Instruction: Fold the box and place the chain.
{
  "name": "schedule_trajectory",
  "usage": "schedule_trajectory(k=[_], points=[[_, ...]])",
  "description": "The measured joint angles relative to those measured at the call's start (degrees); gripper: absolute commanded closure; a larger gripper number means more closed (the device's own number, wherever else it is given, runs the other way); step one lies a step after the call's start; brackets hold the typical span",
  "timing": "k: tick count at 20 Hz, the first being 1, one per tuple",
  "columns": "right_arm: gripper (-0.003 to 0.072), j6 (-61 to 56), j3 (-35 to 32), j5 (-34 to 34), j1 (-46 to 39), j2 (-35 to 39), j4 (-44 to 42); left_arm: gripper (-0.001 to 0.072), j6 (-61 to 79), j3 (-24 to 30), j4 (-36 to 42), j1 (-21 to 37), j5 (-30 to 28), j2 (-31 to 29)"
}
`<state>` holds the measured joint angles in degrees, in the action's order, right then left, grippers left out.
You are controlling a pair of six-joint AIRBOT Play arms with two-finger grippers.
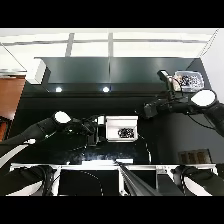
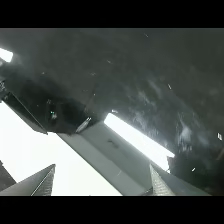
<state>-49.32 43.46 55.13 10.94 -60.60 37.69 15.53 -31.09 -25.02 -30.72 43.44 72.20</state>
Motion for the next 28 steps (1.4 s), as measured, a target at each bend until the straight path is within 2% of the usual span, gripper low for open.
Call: schedule_trajectory(k=[4, 17, 26, 27, 28], points=[[-0.0034, 8.2, 0.0, -0.2, 0.4, -1.6, -1.7, 0.0308, 0.0, 0.0, 0.0, 0.0, 0.0, 0.0], [-0.0034, 31.4, -2.2, 3.3, 8.2, -2.2, 3.3, 0.0308, 0.0, 0.0, 0.0, 0.0, 0.0, 0.0], [-0.0034, 34.7, -1.9, 7.2, 9.0, -0.8, 3.3, 0.0308, 0.0, 0.0, 0.0, 0.0, 0.0, 0.0], [-0.0018, 34.5, -1.9, 7.5, 9.4, -0.7, 3.3, 0.0308, 0.0, 0.0, 0.0, 0.0, 0.0, 0.0], [0.0157, 34.3, -1.9, 7.6, 10.0, -0.7, 3.2, 0.0308, 0.0, 0.0, 0.0, 0.0, 0.0, 0.0]])
